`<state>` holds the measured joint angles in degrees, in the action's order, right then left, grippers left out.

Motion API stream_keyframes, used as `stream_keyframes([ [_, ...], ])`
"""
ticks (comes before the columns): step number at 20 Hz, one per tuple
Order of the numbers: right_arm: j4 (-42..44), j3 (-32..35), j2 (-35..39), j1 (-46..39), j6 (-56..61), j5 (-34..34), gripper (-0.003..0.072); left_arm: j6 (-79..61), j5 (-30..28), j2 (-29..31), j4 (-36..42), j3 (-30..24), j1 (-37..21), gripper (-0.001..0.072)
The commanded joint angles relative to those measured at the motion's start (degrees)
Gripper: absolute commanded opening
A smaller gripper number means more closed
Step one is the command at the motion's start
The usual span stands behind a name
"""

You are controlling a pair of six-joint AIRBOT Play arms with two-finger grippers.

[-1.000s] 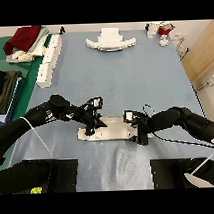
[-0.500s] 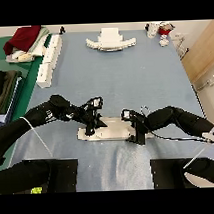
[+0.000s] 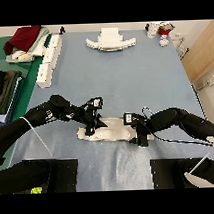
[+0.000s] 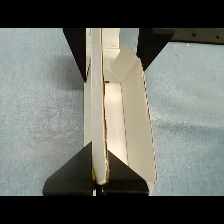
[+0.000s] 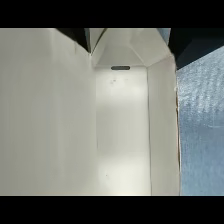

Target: Fold the box.

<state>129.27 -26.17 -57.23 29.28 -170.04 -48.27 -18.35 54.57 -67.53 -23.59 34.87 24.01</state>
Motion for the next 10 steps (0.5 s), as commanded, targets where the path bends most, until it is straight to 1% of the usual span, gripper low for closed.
stream_keyframes([
  [1, 0.37, 0.81, 0.02, -0.02, -2.08, 2.27, 0.0718, 0.0, -0.04, 0.0, 0.0, 0.0, -0.07, 0.0017],
  [10, 0.0, 0.79, 0.02, 0.0, -2.05, 2.86, 0.0718, 0.0, -0.07, 0.0, 0.0, 0.0, -0.07, 0.0016],
])
